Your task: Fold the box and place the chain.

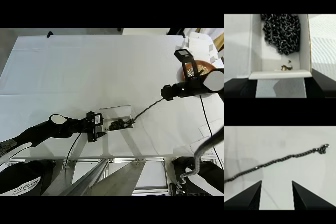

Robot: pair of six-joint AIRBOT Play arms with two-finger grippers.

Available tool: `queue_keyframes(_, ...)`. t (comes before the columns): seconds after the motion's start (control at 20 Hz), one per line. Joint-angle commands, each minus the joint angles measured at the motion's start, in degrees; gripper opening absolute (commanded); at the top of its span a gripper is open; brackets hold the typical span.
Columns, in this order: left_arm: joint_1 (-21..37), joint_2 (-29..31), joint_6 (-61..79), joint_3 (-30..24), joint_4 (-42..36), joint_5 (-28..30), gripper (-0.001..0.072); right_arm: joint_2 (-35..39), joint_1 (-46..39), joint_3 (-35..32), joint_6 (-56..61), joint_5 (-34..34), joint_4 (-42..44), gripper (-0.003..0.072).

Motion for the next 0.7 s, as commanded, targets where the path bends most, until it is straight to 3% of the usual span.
queue_keyframes(0.0, 0.0, 0.0, 0.0, 0.0, 0.0, 0.0, 0.0068, -8.4, -2.2, -0.1, -0.8, -3.0, 1.2, 0.042)
queue_keyframes(0.3, 0.0, 0.0, 0.0, 0.0, 0.0, 0.0, 0.0068, -19.3, -2.2, -0.1, -0.9, -9.0, 2.4, 0.0415)
queue_keyframes(0.65, 0.0, 0.0, 0.0, 0.0, 0.0, 0.0, 0.0068, -22.8, -2.2, -0.1, -0.8, -10.2, 2.2, 0.0393)
